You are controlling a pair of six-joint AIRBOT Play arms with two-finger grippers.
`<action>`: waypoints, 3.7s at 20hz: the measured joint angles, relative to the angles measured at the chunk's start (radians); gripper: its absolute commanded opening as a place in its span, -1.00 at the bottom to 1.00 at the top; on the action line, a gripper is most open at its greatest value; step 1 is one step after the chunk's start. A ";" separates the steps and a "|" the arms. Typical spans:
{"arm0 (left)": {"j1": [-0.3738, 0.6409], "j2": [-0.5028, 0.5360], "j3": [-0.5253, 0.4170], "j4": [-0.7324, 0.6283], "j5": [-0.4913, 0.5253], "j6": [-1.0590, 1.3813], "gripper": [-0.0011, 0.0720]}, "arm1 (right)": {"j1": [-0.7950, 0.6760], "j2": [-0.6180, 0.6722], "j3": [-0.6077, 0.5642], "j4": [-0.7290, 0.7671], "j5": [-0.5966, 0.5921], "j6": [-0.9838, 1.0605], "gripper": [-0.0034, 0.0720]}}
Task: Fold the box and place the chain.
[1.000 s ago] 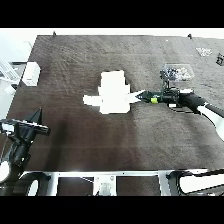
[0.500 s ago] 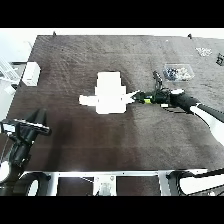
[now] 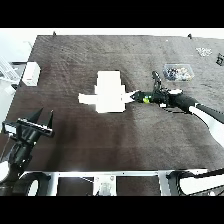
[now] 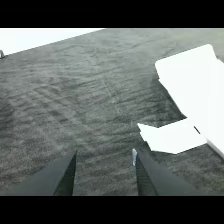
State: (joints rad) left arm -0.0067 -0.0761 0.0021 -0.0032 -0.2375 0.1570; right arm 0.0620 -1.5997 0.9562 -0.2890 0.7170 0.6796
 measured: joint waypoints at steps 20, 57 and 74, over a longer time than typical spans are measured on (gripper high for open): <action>0.000 -1.360 1.049 0.156 -0.501 -0.319 0.16 | 0.000 0.000 0.000 0.001 -0.023 -0.006 -0.88; -0.124 -2.126 2.022 0.602 -1.038 -1.003 0.22 | -0.001 0.000 0.000 0.001 -0.030 -0.027 -0.87; -0.139 -2.171 2.022 0.568 -0.977 -0.978 0.22 | -0.002 0.000 0.000 -0.001 -0.030 -0.040 -0.87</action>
State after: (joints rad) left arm -0.1455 -2.2475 2.0243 0.5648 -1.2140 -0.8211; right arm 0.0605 -1.6001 0.9565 -0.2897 0.6868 0.6392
